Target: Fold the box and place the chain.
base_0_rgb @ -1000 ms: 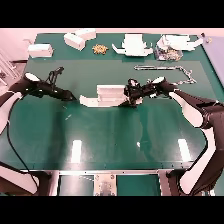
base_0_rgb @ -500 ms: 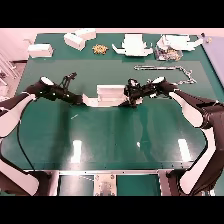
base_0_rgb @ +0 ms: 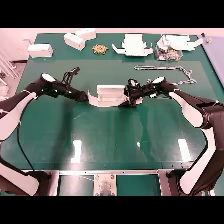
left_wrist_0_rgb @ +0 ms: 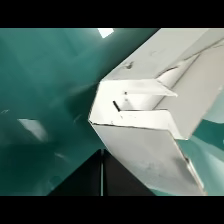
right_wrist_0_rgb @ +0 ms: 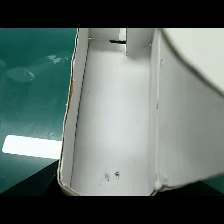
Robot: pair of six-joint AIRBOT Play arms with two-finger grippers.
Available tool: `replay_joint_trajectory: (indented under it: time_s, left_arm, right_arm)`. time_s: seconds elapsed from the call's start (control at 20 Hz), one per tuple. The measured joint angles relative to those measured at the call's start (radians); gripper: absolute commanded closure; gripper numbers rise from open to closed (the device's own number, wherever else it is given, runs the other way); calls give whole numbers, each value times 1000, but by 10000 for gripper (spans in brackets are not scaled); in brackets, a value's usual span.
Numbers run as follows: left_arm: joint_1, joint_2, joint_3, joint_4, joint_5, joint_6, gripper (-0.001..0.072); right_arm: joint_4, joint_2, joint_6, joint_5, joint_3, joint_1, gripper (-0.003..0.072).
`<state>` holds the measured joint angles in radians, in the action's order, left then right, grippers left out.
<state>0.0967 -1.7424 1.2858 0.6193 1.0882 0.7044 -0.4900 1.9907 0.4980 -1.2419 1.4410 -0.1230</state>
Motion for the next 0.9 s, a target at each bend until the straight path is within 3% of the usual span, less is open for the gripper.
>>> replay_joint_trajectory:
  time_s: [0.15, 0.2, 0.25, 0.3, 0.9]
  left_arm:
    - [3, 9, 3, -6, 5, -3, 689]
    - [8, 11, 4, -18, 6, -4, 623]
    - [11, 11, 4, -22, 9, -6, 383]
    - [14, 12, 5, -32, 9, -6, 321]
    - [19, 14, 5, -126, 31, -6, 319]
  right_arm:
    - [0, 0, 0, 0, 0, 0, 211]
    - [0, 0, 0, 0, 0, 0, 211]
    - [0, 0, 0, 0, 0, 0, 211]
    - [0, 0, 0, 0, 0, 0, 211]
    - [0, 0, 0, 0, 0, 0, 211]
